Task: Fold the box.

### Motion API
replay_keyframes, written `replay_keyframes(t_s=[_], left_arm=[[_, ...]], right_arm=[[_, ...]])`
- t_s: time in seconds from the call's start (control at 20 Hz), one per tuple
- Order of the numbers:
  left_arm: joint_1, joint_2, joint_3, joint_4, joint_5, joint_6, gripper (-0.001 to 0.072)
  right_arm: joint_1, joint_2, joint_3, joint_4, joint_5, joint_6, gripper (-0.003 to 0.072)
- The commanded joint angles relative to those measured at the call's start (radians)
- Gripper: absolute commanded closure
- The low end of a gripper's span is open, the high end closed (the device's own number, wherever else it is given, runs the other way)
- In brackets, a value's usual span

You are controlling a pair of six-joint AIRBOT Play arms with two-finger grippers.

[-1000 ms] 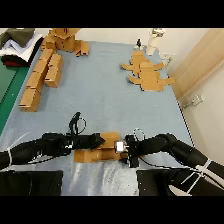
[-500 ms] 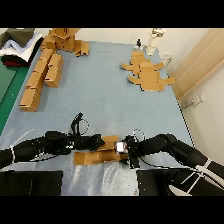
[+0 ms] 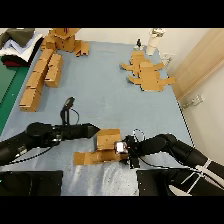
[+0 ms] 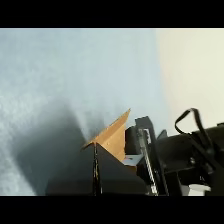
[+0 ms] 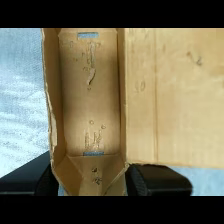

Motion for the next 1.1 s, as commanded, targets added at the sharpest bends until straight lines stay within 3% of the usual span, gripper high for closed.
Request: replay_keyframes(t_s=[0.0, 0.25, 0.35, 0.45, 0.5, 0.55, 0.6, 0.8, 1.05], left_arm=[[0.071, 0.166, 0.001, 0.290, -0.080, -0.063, 0.0699], [0.072, 0.389, -0.008, 0.817, -0.305, -0.266, 0.0698], [0.067, 0.437, -0.015, 0.922, -0.414, -0.236, 0.0699], [0.035, 0.455, -0.028, 0.961, -0.458, -0.086, 0.0696], [0.012, 0.452, -0.034, 0.960, -0.457, -0.007, 0.0631], [-0.018, 0.441, -0.041, 0.960, -0.444, 0.060, 0.0204], [-0.046, 0.420, -0.048, 0.960, -0.425, 0.096, 0.0018], [-0.152, 0.279, -0.051, 0.958, -0.394, 0.128, 0.0017], [-0.268, 0.114, -0.050, 0.882, -0.142, 0.173, 0.0017]], right_arm=[[0.000, 0.000, 0.001, 0.000, 0.001, 0.000, 0.0202], [0.000, 0.000, 0.001, 0.000, 0.001, 0.000, 0.0202], [0.000, 0.000, 0.001, 0.000, 0.001, 0.000, 0.0202], [0.000, 0.000, 0.001, 0.000, 0.001, 0.000, 0.0202], [0.000, 0.000, 0.001, 0.000, 0.001, 0.000, 0.0202], [0.000, 0.000, 0.001, 0.000, 0.001, 0.000, 0.0202], [0.000, 0.000, 0.001, 0.000, 0.001, 0.000, 0.0202], [0.000, 0.000, 0.001, 0.000, 0.001, 0.000, 0.0202], [0.000, 0.000, 0.001, 0.000, 0.001, 0.000, 0.0202]])
